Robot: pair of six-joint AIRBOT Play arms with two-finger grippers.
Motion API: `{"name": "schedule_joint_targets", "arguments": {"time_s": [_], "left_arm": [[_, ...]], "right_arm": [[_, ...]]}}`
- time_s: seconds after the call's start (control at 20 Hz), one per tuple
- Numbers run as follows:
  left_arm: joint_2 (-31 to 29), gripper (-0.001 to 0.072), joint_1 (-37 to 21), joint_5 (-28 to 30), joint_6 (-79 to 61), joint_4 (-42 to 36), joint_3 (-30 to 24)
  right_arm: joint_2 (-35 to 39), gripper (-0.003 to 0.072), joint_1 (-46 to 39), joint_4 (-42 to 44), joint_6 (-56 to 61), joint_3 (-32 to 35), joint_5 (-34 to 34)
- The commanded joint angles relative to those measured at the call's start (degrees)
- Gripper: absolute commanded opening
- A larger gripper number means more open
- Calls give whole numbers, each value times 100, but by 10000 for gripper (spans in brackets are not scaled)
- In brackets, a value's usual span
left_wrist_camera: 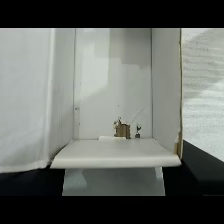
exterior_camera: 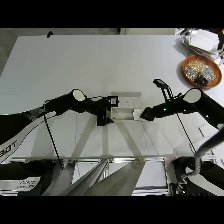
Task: Fold the box and place the chain.
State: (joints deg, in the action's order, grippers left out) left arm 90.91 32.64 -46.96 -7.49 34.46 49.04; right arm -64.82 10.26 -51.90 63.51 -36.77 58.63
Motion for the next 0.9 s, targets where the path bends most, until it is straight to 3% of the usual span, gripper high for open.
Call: {"name": "schedule_joint_targets", "arguments": {"time_s": [0.0, 0.2, 0.5, 0.85], "left_arm": [[-4, 252, -4, 0, -2, 4, -2], [-4, 252, -4, -2, -2, 4, -2], [-4, 252, -4, 0, -2, 4, -2], [-4, 252, -4, 0, -2, 7, -2]], "right_arm": [[-4, 482, 306, -17, 455, -39, -411], [-7, 481, 621, -234, 1078, -96, -538], [-50, 481, 1237, -1412, 2778, -164, -828], [-973, 471, 2002, -2332, 4284, -1099, -328]]}}
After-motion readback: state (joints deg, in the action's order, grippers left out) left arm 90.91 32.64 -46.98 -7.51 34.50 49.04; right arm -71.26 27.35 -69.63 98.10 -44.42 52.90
